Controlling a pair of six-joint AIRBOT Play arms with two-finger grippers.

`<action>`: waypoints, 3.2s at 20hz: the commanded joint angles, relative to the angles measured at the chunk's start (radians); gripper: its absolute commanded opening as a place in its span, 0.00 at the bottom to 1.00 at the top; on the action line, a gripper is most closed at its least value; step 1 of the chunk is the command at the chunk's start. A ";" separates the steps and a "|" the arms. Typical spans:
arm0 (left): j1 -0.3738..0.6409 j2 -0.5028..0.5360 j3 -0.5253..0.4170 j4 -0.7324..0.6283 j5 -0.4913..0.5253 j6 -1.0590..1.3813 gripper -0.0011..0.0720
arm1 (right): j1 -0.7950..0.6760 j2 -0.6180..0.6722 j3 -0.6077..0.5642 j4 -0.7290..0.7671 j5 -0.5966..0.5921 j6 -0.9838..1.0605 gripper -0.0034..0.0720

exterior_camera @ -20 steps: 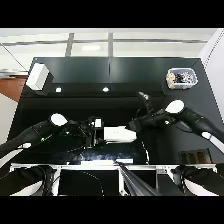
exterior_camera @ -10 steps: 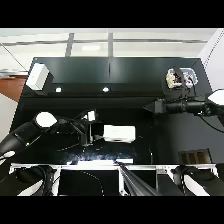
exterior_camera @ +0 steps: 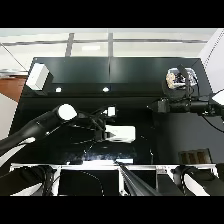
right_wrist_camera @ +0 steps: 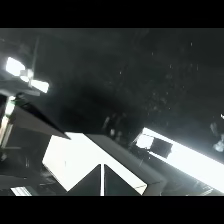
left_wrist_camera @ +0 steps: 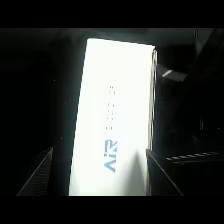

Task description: Fold the box and place the chain.

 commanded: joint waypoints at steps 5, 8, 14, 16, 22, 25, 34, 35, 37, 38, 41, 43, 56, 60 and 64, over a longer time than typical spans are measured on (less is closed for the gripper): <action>-0.020 -0.079 0.052 -0.066 -0.039 0.148 0.98 | -0.002 0.001 0.000 -0.021 -0.013 0.009 0.08; -0.030 -0.080 0.051 -0.073 -0.037 0.147 0.98 | -0.002 0.001 0.000 -0.022 -0.027 0.009 0.08; -0.044 -0.101 0.051 -0.072 -0.019 0.146 0.98 | -0.002 0.001 0.000 -0.047 -0.027 0.020 0.08; -0.043 -0.101 0.051 -0.050 -0.018 0.145 0.98 | -0.002 0.001 0.000 -0.070 -0.026 0.032 0.08; -0.043 -0.101 0.028 -0.047 -0.010 0.119 0.98 | -0.002 0.001 0.000 -0.073 -0.027 0.032 0.08; -0.043 -0.101 0.028 -0.047 -0.008 0.120 0.98 | -0.002 0.001 0.000 -0.073 -0.027 0.031 0.08; -0.043 -0.070 0.029 -0.047 -0.004 0.093 0.98 | -0.002 0.001 0.000 -0.073 -0.027 0.032 0.08; -0.043 -0.071 0.029 -0.047 -0.004 0.093 0.98 | -0.002 0.001 0.000 -0.073 -0.027 0.032 0.08; -0.044 -0.074 0.027 -0.047 -0.004 0.093 0.98 | -0.002 0.001 0.000 -0.073 -0.027 0.031 0.08; -0.044 -0.076 0.023 -0.047 -0.004 0.092 0.98 | -0.002 0.001 0.000 -0.073 -0.027 0.032 0.08; -0.045 -0.077 0.018 -0.046 -0.006 0.089 0.98 | -0.002 0.001 0.000 -0.073 -0.027 0.032 0.08; -0.045 -0.077 0.018 -0.046 -0.007 0.085 0.98 | -0.002 0.001 0.000 -0.073 -0.027 0.031 0.08; -0.077 -0.101 0.016 -0.033 0.033 0.068 0.98 | -0.002 0.001 0.000 -0.073 -0.027 0.031 0.08; -0.080 -0.129 0.016 -0.031 0.076 0.068 0.98 | -0.002 0.001 0.000 -0.073 -0.027 0.031 0.08; -0.095 -0.167 0.017 0.010 0.085 0.037 0.97 | -0.002 0.001 0.000 -0.073 -0.027 0.031 0.08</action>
